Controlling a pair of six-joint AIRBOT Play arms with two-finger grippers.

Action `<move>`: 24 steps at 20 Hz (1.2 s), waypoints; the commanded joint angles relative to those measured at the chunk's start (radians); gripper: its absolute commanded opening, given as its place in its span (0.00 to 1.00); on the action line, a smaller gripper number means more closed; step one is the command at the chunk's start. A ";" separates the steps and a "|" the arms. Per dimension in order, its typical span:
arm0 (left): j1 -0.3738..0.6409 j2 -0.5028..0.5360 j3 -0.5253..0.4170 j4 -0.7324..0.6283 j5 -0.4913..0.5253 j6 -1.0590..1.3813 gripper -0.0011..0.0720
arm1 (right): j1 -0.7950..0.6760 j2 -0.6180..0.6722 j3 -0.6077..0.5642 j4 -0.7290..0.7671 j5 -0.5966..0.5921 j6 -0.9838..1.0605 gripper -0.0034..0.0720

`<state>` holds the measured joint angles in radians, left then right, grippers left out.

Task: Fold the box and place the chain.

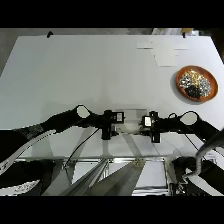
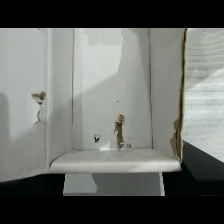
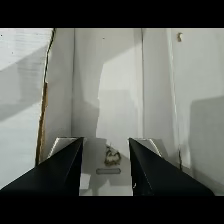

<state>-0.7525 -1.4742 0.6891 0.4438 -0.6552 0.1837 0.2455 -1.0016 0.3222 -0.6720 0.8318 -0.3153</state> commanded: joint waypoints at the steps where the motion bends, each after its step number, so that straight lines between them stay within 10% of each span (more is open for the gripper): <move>1: 0.001 0.000 0.000 -0.002 0.000 -0.001 0.30 | 0.009 -0.017 0.000 0.006 -0.002 0.003 0.51; 4: 0.001 0.000 0.000 -0.002 0.000 -0.001 0.30 | 0.009 0.007 0.000 -0.077 -0.002 0.113 0.49; 7: 0.001 0.000 0.000 -0.002 0.000 -0.001 0.30 | 0.009 0.126 0.000 -0.216 0.012 0.240 0.07; 13: 0.001 0.000 0.000 -0.001 0.000 -0.001 0.30 | -0.019 0.351 0.019 -0.273 0.053 0.485 0.07; 19: 0.001 0.000 0.000 -0.002 0.000 -0.001 0.30 | -0.188 0.320 0.019 -0.384 -0.135 1.202 0.06; 24: 0.001 0.000 0.000 -0.001 0.000 -0.001 0.30 | -0.260 0.191 0.019 -0.529 -0.023 1.532 0.06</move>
<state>-0.7525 -1.4742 0.6891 0.4419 -0.6552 0.1822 0.0269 -0.7471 0.3405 -1.1316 0.7551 0.9909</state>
